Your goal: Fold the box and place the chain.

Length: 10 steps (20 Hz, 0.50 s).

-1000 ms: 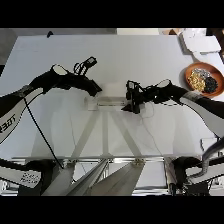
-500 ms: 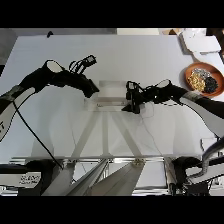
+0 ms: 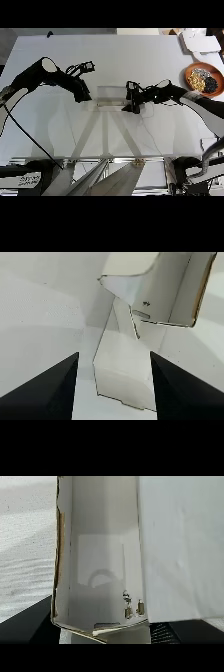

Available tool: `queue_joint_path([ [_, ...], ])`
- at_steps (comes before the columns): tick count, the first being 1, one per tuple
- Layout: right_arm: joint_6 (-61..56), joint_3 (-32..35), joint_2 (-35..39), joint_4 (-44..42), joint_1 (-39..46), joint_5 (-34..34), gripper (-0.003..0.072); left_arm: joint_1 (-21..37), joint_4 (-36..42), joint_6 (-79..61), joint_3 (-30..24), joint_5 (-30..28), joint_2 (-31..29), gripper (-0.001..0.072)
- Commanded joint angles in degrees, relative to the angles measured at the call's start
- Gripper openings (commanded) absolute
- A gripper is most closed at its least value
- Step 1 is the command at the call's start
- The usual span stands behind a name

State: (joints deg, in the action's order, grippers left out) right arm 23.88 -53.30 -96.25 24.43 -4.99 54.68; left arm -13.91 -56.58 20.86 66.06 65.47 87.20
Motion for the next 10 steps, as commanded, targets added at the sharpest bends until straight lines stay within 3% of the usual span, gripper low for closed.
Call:
queue_joint_path([
  [1,0.0,0.0,0.0,0.0,0.0,0.0,0.0437,0.1,-0.9,-9.1,0.0,0.1,0.1,0.0504],
  [10,0.0,0.0,0.0,0.0,0.0,0.0,0.0437,-0.5,0.7,-16.9,-0.4,-0.9,6.2,0.0518],
])
